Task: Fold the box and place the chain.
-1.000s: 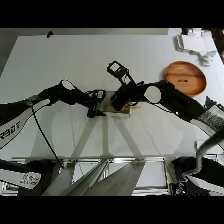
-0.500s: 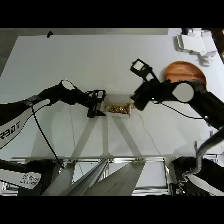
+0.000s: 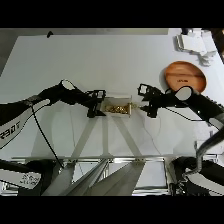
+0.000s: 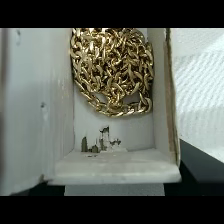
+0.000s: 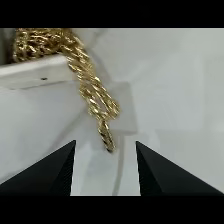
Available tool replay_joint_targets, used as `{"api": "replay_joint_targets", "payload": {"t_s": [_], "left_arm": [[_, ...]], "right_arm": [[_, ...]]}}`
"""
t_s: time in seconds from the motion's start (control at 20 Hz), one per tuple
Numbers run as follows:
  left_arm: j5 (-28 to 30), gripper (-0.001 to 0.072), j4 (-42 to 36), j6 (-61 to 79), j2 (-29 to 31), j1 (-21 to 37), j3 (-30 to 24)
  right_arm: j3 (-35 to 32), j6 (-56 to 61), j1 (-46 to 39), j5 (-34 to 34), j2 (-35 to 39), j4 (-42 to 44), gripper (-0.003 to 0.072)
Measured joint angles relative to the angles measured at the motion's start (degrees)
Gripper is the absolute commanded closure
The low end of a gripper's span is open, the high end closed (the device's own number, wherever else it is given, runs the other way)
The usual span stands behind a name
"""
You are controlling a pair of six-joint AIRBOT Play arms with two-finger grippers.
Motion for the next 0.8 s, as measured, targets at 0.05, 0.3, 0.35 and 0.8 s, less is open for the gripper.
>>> {"api": "replay_joint_targets", "payload": {"t_s": [0.05, 0.3, 0.35, 0.8], "left_arm": [[0.0, 0.0634, 0.0, 0.0, 0.0, 0.0, 0.0], [0.0, 0.0634, 0.0, 0.0, 0.0, 0.0, 0.0], [0.0, 0.0634, 0.0, 0.0, 0.0, 0.0, 0.0], [0.0, 0.0634, 0.0, 0.0, 0.0, 0.0, 0.0]], "right_arm": [[-0.11, -5.99, -0.13, 0.13, -1.73, 3.54, 0.0216], [-0.28, -28.72, -0.44, 1.46, -6.78, 18.23, 0.0382], [-0.28, -31.54, -0.46, 1.7, -7.19, 19.93, 0.0431], [-0.31, -37.38, -0.5, 0.66, -7.69, 22.08, 0.0679]]}}
